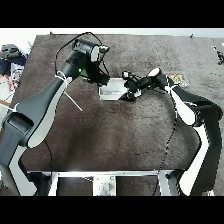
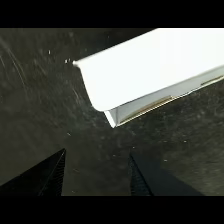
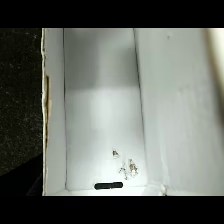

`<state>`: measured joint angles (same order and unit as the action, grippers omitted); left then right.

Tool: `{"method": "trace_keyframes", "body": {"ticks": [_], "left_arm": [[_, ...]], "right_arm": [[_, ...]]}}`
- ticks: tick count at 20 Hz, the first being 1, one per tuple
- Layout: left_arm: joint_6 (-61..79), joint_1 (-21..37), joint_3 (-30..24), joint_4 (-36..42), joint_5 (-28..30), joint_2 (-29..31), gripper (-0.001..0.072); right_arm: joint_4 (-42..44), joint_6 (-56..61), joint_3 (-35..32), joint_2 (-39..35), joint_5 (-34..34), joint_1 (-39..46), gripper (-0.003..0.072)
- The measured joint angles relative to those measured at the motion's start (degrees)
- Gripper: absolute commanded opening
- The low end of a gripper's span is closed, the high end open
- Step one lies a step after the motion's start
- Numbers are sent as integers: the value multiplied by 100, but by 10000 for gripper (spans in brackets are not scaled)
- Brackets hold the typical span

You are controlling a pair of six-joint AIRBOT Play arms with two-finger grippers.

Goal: Fold the box and place the chain.

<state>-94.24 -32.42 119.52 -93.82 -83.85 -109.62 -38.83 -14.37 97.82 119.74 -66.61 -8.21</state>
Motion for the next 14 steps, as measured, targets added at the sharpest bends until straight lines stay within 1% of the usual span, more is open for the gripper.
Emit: {"method": "trace_keyframes", "body": {"ticks": [2,5,8,11,12,13,14], "left_arm": [[446,50,-35,63,284,11,419],[1322,407,-85,643,708,31,419],[2649,1119,-212,1945,1093,35,419],[4715,1886,-535,3692,1322,26,421],[5464,2098,-673,4262,1320,-4,514],[6255,2291,-822,4868,1268,-59,646],[6922,2433,-953,5392,1169,-129,653]], "right_arm": [[0,-2,0,0,-2,0,463],[0,0,0,0,-2,0,463],[2,0,0,2,-2,0,463],[2,0,0,0,-2,0,463],[2,-2,0,2,-2,0,463],[2,-2,0,0,-2,0,463],[2,0,0,2,-2,0,463]]}}
